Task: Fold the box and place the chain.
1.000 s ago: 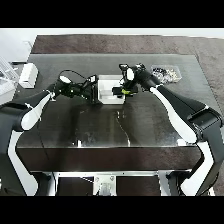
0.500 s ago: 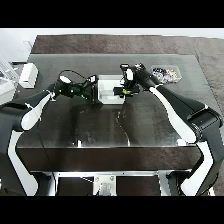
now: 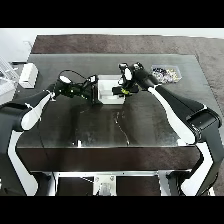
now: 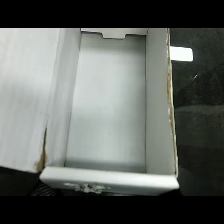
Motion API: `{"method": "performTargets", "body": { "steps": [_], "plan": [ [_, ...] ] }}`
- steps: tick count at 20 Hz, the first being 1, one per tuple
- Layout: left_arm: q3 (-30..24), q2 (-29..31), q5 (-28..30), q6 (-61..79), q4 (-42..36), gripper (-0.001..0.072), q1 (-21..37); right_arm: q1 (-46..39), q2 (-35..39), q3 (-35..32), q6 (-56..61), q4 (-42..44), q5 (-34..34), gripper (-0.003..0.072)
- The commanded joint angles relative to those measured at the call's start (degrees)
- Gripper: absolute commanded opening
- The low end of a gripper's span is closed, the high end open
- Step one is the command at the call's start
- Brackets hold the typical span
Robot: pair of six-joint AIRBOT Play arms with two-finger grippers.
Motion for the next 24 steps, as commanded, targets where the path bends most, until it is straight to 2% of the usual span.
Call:
{"method": "performTargets", "body": {
  "steps": [1, 2, 4, 7, 8, 16, 17, 18, 19, 21, 22, 24],
  "plan": [
    [0.0, 0.0, 0.0, 0.0, 0.0, 0.0519, 0.0, 0.2, 0.0, 0.1, 0.1, -0.1, 0.5, 0.0218],
    [0.0, 0.0, 0.0, 0.0, 0.0, 0.0519, 0.0, 0.2, 0.0, 0.1, 0.1, -0.1, 0.9, 0.0217],
    [0.0, 0.0, 0.0, 0.0, 0.0, 0.0519, 0.0, 0.2, 0.0, 0.1, 0.3, -0.1, 0.9, 0.0131],
    [0.0, 0.0, 0.0, 0.0, 0.0, 0.0519, 0.0, 0.4, 0.0, 0.2, 0.3, -0.1, 0.9, 0.0098],
    [0.0, 0.0, 0.0, 0.0, 0.0, 0.0519, 0.0, 0.6, 0.0, 0.3, 0.3, -0.2, 0.8, 0.0045],
    [0.0, 0.0, 0.0, 0.0, 0.0, 0.0519, 0.0, 0.6, 0.0, 0.3, 1.3, -0.6, 0.8, 0.0026],
    [0.0, 0.0, 0.0, 0.0, 0.0, 0.0519, 0.0, 0.5, 0.0, 0.3, 1.3, -0.6, 0.8, 0.0080],
    [0.0, 0.0, 0.0, 0.0, 0.0, 0.0519, 0.0, 0.5, 0.0, 0.3, 1.3, -0.6, 0.8, 0.0267],
    [0.0, 0.0, 0.0, 0.0, 0.0, 0.0519, 0.0, 0.5, 0.2, 0.3, 1.3, -0.6, 0.9, 0.0397],
    [0.0, 0.0, 0.0, 0.0, 0.0, 0.0519, 0.0, 0.0, 0.7, 0.3, 1.3, -0.6, 0.9, 0.0417],
    [0.0, 0.0, 0.0, 0.0, 0.0, 0.0519, 0.0, -0.2, 1.2, 0.5, 1.3, -0.6, 0.9, 0.0458],
    [0.0, 0.0, 0.0, 0.0, 0.0, 0.0519, 0.0, -0.5, 2.3, 1.0, 1.2, -0.7, 0.9, 0.0467]
  ]
}}
